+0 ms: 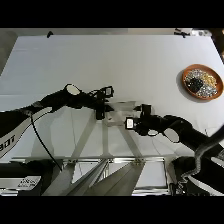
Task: Fold the box and place the chain.
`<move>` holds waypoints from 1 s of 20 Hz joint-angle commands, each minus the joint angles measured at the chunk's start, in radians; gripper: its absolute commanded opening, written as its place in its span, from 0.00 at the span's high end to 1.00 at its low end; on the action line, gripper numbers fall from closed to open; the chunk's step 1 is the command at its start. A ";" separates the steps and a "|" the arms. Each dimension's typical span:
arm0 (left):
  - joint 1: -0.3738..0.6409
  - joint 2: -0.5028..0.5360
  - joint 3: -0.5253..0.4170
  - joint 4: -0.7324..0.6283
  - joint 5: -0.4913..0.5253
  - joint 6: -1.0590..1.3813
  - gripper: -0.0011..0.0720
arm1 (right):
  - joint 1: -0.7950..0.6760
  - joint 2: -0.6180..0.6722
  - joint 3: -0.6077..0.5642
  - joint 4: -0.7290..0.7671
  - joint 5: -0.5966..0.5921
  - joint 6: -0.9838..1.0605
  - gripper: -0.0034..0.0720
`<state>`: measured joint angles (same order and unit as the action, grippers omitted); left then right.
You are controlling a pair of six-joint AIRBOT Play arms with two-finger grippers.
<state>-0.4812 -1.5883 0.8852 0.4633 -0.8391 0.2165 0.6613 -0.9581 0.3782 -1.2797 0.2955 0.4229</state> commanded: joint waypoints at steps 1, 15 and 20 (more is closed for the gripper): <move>0.000 0.000 0.000 0.001 -0.003 0.000 0.97 | -0.028 0.023 0.008 0.011 -0.003 -0.034 0.04; 0.000 0.000 0.000 0.001 -0.003 0.000 0.97 | -0.244 0.025 0.010 0.455 0.124 -0.485 0.04; 0.000 0.000 0.000 0.001 -0.003 0.000 0.97 | -0.287 0.008 0.010 0.692 0.187 -0.727 0.04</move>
